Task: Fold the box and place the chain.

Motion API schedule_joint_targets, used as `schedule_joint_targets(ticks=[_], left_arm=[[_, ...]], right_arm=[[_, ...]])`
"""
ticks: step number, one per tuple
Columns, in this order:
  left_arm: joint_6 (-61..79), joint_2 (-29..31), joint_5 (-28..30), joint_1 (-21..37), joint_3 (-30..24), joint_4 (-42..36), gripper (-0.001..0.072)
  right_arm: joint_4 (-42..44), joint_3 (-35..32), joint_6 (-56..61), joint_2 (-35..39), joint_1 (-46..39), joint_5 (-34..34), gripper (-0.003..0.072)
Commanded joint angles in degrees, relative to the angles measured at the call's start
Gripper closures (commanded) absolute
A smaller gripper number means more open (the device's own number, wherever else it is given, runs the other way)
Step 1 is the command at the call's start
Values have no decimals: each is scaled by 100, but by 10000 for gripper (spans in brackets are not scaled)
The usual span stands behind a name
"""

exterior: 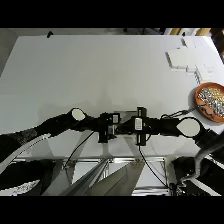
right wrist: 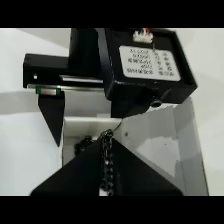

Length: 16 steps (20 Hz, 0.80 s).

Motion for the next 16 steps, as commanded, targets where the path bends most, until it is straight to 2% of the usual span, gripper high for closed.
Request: schedule_joint_targets(ticks=[1,3,7,9,11,13,16], left_arm=[[0,2,2,2,7,0,537],[0,2,2,2,7,0,537],[2,2,2,2,7,0,537],[0,2,2,2,7,0,537],[0,2,2,2,7,0,537],[0,2,2,2,7,0,537],[0,2,2,2,7,0,537]], right_arm=[[-358,2,243,-120,74,-107,517],[-837,2,299,173,-149,177,510],[-2461,2,595,793,-1141,1554,510],[-3154,0,590,780,-1707,2090,510],[-3486,-2,514,586,-2214,2159,510],[-3475,-2,313,304,-2618,2033,509],[-3464,-2,39,-168,-2806,1827,487]])
